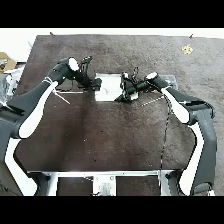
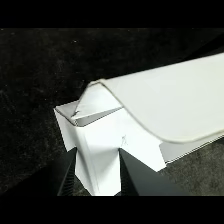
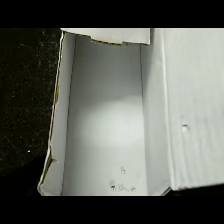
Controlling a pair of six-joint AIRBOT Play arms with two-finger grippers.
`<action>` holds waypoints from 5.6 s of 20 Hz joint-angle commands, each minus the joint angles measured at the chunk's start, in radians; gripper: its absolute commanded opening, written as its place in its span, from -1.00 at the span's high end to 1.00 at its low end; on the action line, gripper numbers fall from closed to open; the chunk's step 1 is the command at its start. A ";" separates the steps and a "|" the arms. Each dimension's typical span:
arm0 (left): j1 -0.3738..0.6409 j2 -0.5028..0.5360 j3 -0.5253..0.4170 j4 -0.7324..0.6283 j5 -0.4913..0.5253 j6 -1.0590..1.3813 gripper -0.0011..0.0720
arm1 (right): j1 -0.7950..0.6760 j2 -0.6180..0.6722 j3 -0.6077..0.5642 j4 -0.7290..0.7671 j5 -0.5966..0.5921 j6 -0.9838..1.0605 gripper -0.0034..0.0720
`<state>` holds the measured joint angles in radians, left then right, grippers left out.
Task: Fold the box and place the chain.
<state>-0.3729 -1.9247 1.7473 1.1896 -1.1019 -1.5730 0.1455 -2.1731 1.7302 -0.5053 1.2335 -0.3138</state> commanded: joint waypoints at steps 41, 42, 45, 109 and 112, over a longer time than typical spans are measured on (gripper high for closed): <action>-0.182 -0.188 0.259 0.539 -0.200 -0.468 0.77 | 0.001 0.000 0.000 0.001 0.000 0.000 -0.12; -0.182 -0.188 0.260 0.532 -0.191 -0.458 -0.05 | 0.001 0.000 0.000 0.001 0.000 0.000 -0.12; -0.182 -0.178 0.259 0.525 -0.193 -0.408 -0.42 | 0.001 0.000 0.000 0.001 0.000 0.000 -0.12; 0.277 -0.305 0.103 -0.719 -0.337 1.862 -1.00 | 0.001 0.000 0.000 0.001 0.000 0.000 -0.12; 0.257 -0.311 0.104 -0.719 -0.313 1.862 -1.00 | 0.001 0.000 0.000 0.001 0.000 0.000 -0.12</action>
<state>-0.1028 -2.2284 1.8511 0.4778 -1.4338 0.2886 0.1455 -2.1731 1.7302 -0.5045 1.2335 -0.3138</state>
